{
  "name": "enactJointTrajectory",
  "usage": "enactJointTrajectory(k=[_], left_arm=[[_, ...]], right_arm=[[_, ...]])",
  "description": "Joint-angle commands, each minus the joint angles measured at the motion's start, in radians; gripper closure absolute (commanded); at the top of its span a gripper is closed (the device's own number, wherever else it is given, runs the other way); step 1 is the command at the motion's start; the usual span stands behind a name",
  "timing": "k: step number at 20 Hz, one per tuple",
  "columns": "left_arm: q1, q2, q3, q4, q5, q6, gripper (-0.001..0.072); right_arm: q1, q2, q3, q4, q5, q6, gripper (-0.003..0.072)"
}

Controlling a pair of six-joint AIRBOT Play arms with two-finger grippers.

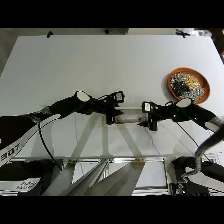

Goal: Fold the box and place the chain.

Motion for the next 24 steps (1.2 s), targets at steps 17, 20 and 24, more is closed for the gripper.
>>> enactJointTrajectory(k=[17,20,24], left_arm=[[0.0,0.0,0.0,0.0,0.002,-0.001,0.0697],[0.0,0.0,0.0,0.0,0.002,-0.001,0.0697],[0.0,0.0,0.0,0.0,0.002,-0.001,0.0697]], right_arm=[[0.001,-0.003,-0.001,-0.065,-0.036,0.0,0.0246],[0.001,-0.003,-0.001,-0.066,-0.037,0.0,0.0246],[0.001,-0.003,-0.001,-0.065,-0.037,0.0,0.0247]])
